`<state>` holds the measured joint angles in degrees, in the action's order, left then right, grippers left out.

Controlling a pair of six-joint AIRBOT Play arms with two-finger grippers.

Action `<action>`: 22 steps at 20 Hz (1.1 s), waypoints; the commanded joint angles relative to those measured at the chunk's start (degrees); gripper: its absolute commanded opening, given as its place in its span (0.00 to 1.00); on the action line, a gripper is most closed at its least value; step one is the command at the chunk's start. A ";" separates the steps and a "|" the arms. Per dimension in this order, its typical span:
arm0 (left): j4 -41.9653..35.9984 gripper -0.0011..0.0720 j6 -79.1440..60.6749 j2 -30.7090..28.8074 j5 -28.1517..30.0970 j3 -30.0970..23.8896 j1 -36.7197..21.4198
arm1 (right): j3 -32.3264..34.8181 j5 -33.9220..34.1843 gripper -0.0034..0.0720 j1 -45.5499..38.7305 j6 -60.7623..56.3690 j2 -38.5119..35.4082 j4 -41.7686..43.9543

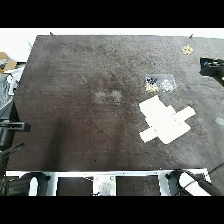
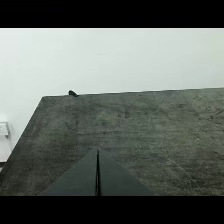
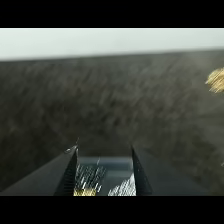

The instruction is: Fold the box and place the chain.

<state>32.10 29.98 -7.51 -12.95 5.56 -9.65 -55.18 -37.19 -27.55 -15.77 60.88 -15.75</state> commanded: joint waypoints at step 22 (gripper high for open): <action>0.02 0.03 0.00 -0.04 0.04 -0.02 0.00 | -31.89 -56.63 0.63 -6.32 -14.56 47.30 -57.16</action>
